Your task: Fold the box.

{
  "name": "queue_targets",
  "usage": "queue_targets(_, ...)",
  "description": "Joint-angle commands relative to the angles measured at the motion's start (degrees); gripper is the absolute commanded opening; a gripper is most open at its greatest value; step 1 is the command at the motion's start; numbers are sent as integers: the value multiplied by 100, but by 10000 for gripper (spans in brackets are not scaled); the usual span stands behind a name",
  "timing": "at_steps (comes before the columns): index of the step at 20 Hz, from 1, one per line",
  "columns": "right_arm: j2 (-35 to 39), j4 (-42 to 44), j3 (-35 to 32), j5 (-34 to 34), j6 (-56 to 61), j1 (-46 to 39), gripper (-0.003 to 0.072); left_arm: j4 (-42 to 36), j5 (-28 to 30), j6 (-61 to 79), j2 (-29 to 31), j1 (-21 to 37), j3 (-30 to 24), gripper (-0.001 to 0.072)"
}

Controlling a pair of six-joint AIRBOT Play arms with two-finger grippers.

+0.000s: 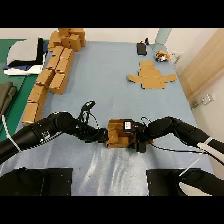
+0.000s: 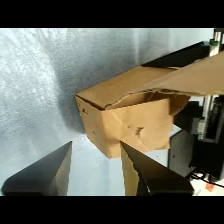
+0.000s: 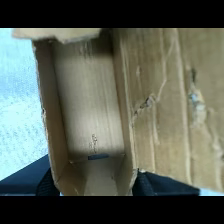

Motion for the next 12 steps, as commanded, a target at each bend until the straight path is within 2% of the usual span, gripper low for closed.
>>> queue_targets(1, 4, 2, 2, 2, 2, 2, 470, -267, -68, 160, -4, 7, 7, 475)
queue_targets(3, 4, 2, 2, 2, 2, 2, 470, -365, -68, 199, -39, 4, 7, 475)
queue_targets(7, 4, 2, 0, 2, 2, 2, 470, -1091, -68, 942, -282, 4, 7, 476)
queue_targets(12, 4, 0, 0, 2, 4, 2, 470, -1128, 136, 951, -389, 7, 7, 475)
